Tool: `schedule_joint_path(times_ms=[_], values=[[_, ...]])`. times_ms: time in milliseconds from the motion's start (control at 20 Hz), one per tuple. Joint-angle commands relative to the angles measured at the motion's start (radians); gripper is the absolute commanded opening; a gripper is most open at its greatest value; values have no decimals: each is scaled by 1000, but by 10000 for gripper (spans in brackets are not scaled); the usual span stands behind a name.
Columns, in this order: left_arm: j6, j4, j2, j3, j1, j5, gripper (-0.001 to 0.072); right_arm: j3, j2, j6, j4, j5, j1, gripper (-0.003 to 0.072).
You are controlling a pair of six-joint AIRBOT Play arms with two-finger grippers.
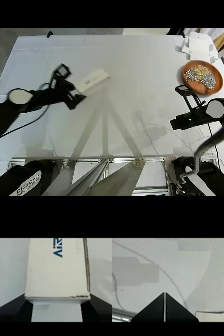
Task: Fold the box and place the chain.
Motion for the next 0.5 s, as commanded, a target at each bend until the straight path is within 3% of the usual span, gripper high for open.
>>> schedule_joint_path(times_ms=[0, 150, 250, 450], values=[[-250, 235, 117, 1, 229, -13, 3, 0, 1, 0, 0, 0, -1, 21], [-434, 394, 126, 0, 383, -34, 3, 0, 1, 0, 0, 0, -1, 21], [-534, 423, 111, -2, 441, -43, 9, 0, 1, 0, 0, 0, -1, 21], [-558, 441, 36, -2, 467, -132, 13, 0, 1, 0, 0, 0, -1, 21]])
